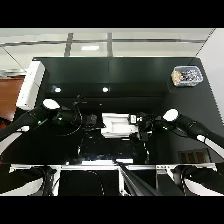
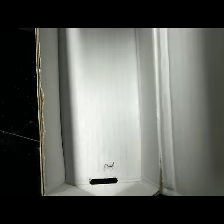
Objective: Fold the box and place the chain.
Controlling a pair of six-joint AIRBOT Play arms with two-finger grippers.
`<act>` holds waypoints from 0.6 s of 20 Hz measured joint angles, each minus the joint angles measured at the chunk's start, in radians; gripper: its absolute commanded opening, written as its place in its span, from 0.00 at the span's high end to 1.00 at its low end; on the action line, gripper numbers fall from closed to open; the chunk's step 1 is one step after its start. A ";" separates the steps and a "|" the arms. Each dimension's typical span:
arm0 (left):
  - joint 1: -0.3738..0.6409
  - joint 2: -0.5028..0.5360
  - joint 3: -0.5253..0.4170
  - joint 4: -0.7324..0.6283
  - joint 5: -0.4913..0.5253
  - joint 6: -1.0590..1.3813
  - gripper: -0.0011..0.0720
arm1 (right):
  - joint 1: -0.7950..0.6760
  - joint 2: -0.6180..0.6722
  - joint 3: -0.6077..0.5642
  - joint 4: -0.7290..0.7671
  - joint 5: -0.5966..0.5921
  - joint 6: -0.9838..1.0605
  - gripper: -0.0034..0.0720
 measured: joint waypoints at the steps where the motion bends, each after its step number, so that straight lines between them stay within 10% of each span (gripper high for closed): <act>1: -0.013 0.000 0.016 0.026 -0.001 -0.030 0.43 | 0.000 0.000 0.000 0.000 0.000 0.000 0.63; 12: -0.151 0.000 0.114 0.288 0.076 -0.355 0.45 | 0.000 0.000 0.000 0.000 0.000 0.000 0.63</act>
